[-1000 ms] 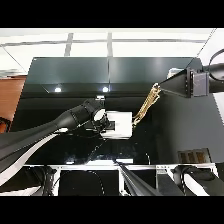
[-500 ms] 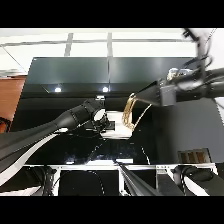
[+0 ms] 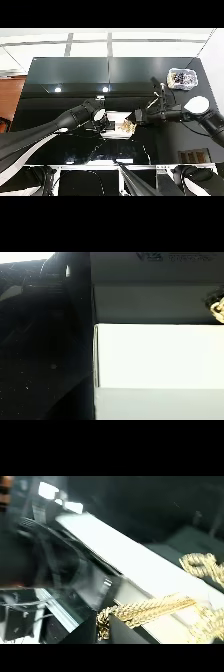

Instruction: Fold the box and place the chain.

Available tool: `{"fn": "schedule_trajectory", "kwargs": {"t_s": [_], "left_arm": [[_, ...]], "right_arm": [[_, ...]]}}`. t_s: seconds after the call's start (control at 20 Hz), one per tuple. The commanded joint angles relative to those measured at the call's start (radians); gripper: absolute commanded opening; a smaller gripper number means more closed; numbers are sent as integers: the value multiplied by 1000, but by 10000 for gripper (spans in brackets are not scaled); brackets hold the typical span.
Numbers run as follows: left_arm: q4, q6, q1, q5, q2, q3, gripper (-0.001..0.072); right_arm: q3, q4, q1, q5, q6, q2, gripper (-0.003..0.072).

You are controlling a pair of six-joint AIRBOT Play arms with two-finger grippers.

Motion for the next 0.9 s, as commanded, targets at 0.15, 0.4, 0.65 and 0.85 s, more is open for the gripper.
{"fn": "schedule_trajectory", "kwargs": {"t_s": [0.15,0.4,0.65,0.85], "left_arm": [[0,0,1,0,0,0,31],[0,0,1,-3,0,0,31],[0,0,1,-3,0,0,31],[-1,0,0,1,0,0,31]], "right_arm": [[-46,-30,-82,77,-95,9,399],[-115,-261,-184,110,-255,37,715],[-208,-376,-40,-200,-733,37,714],[-222,-234,8,-260,-1146,0,708]]}}
